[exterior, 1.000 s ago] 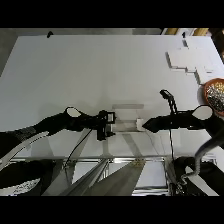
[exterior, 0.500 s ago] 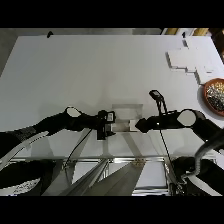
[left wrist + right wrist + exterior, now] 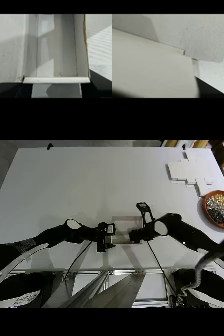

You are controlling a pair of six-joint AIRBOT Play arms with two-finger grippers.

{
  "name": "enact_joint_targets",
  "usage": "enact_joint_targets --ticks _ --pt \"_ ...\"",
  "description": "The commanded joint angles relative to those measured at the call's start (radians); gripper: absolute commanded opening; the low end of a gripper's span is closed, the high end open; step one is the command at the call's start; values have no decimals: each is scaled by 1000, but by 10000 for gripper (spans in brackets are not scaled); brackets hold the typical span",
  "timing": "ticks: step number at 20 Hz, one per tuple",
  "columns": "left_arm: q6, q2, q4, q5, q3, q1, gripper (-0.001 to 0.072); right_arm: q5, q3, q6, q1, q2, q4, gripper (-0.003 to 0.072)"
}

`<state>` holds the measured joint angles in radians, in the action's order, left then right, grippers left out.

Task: Fold the box and place the chain.

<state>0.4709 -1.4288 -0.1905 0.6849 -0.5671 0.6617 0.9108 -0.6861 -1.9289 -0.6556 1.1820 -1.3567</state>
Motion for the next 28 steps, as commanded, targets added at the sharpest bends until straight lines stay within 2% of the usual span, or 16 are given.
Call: enact_joint_targets --ticks 1,4,5,6,8,10,12,15,16,17,18,22,28 --pt "0 0 -1 0 0 1 254 39 -74 -159 -55 80 -114 393" --pt "0 0 -1 0 0 0 254 70 -82 -224 -66 121 -132 373" --pt "0 0 -1 0 0 1 254 78 -81 -241 -66 123 -140 355" --pt "0 0 -1 0 0 0 254 82 -82 -244 -66 123 -141 303" --pt "0 0 -1 0 0 0 254 87 -81 -247 -66 123 -140 269" --pt "0 0 -1 0 0 0 254 100 -81 -248 -66 123 -139 162" --pt "0 0 -1 0 0 0 254 105 -81 -248 -66 123 -135 20" --pt "0 0 -1 0 0 1 254 104 -81 -247 -66 123 -131 22" --pt "0 0 -1 0 0 0 254 104 -81 -247 -66 122 -132 75" --pt "0 0 -1 0 0 1 254 103 -81 -247 -66 116 -132 239" --pt "0 0 -1 0 0 1 254 100 -81 -246 -66 105 -137 325" --pt "0 0 -1 0 0 1 254 97 -81 -262 -55 43 -185 323" --pt "0 0 -1 0 0 0 254 134 -80 -274 -47 58 -194 319"
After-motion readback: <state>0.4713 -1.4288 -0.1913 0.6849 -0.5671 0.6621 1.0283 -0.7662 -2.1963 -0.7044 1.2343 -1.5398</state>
